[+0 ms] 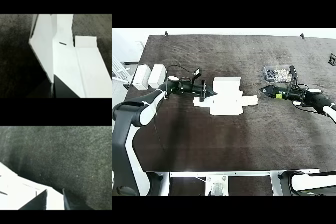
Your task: Fold the box and place the chain.
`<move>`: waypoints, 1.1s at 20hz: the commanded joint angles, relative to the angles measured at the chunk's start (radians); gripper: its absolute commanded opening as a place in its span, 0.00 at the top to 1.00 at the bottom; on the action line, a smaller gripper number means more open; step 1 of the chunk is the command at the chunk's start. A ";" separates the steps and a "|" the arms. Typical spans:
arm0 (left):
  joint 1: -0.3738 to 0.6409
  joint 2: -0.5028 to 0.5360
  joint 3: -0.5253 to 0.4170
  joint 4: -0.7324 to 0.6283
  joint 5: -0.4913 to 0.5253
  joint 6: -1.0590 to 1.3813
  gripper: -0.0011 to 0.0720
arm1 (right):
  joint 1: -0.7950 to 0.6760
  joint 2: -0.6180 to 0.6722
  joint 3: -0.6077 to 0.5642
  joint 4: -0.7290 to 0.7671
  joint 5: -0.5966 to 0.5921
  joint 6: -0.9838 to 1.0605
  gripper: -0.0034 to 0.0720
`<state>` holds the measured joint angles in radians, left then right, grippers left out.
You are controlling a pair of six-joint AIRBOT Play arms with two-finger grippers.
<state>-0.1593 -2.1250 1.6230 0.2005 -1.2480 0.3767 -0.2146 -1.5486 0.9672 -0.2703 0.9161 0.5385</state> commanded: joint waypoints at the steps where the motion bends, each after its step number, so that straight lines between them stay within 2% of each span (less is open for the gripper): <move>1: -0.003 -0.001 -0.005 -0.002 0.016 0.028 0.96 | 0.002 0.000 0.000 0.000 0.000 -0.002 0.58; 5: -0.004 -0.001 -0.025 -0.014 0.016 0.131 0.96 | 0.002 0.000 0.000 0.000 0.000 -0.002 0.58; 9: -0.009 -0.002 -0.025 -0.007 0.035 0.129 0.96 | 0.002 0.001 -0.010 0.003 -0.001 -0.019 0.58; 10: -0.009 -0.002 -0.025 -0.004 0.034 0.129 0.96 | 0.002 0.001 -0.013 0.026 -0.007 -0.043 0.54; 11: -0.009 -0.002 -0.026 -0.004 0.037 0.129 0.96 | 0.002 0.001 -0.017 0.055 -0.006 -0.073 0.44; 14: -0.009 -0.002 -0.025 -0.005 0.036 0.129 0.96 | 0.010 0.012 -0.037 0.147 -0.003 -0.176 0.44; 19: -0.009 -0.005 -0.025 -0.002 0.036 0.124 0.96 | 0.035 0.164 -0.130 0.177 -0.002 -0.386 0.44; 22: -0.009 -0.005 -0.025 0.000 0.037 0.117 0.96 | 0.082 0.296 -0.247 0.122 0.000 -0.653 0.44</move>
<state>-0.1677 -2.1296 1.5982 0.1974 -1.2121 0.5003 -0.1658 -1.3548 0.8055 -0.1150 0.9127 0.1249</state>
